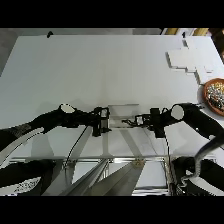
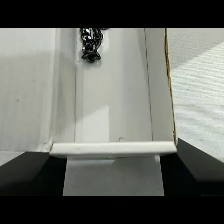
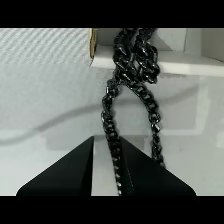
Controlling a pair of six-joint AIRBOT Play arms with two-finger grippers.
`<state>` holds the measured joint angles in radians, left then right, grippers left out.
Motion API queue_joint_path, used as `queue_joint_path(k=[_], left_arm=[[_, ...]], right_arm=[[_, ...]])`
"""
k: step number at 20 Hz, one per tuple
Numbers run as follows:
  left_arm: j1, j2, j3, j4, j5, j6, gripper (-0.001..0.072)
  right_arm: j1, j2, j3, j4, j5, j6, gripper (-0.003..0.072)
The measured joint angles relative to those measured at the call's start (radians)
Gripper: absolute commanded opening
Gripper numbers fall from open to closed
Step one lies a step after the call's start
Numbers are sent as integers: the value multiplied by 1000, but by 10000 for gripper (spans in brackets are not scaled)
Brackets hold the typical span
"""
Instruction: Fold the box and place the chain.
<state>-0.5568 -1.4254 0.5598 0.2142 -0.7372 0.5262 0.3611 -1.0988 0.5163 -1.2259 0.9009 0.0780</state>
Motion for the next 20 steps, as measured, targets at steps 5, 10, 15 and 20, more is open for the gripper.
queue_joint_path(k=[5, 10, 15, 20], left_arm=[[0, 0, 0, 0, 0, 0, 69], [0, 0, 0, 0, 0, 0, 69], [0, 0, 0, 0, 0, 0, 69], [0, 0, 0, 0, 0, 0, 69]], right_arm=[[0, 1, -7, 1, -3, -15, 17], [0, 80, -8, 5, 6, 5, 17], [0, 239, -8, 246, 21, 24, 17], [38, 283, -8, 608, -18, 26, 17]])
